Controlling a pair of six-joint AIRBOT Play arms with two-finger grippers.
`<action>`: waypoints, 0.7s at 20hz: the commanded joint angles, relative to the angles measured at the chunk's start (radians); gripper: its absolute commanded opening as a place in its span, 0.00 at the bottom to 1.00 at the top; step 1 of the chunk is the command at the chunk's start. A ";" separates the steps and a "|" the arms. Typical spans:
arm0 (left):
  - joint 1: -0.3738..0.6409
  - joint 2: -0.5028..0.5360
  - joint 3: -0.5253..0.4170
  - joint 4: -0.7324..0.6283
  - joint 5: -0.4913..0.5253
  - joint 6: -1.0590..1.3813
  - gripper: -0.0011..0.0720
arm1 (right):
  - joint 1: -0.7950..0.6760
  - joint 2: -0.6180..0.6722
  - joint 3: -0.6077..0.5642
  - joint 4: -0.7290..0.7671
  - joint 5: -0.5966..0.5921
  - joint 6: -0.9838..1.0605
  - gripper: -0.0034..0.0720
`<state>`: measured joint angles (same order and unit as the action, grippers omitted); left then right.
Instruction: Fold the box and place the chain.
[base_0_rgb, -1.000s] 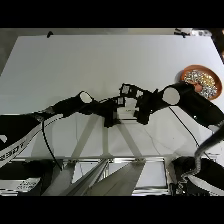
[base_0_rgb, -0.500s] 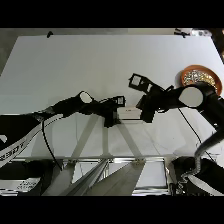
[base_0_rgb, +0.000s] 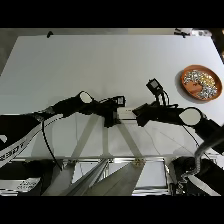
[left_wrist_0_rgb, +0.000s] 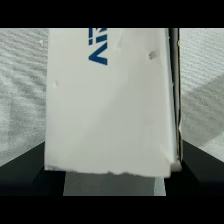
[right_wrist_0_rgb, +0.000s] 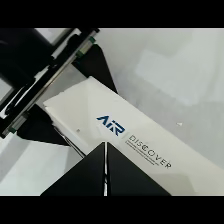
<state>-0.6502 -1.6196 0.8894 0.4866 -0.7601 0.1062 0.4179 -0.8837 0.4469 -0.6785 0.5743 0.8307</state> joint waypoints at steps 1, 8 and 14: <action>0.000 0.001 0.000 0.000 0.000 0.000 0.39 | -0.002 0.004 -0.080 0.111 -0.078 -0.052 0.05; 0.000 0.001 0.000 0.000 0.000 0.000 0.39 | -0.001 0.004 -0.126 0.111 -0.088 -0.056 0.05; 0.000 0.001 0.000 0.000 0.000 0.000 0.39 | 0.082 0.002 -0.175 0.110 -0.141 -0.054 0.05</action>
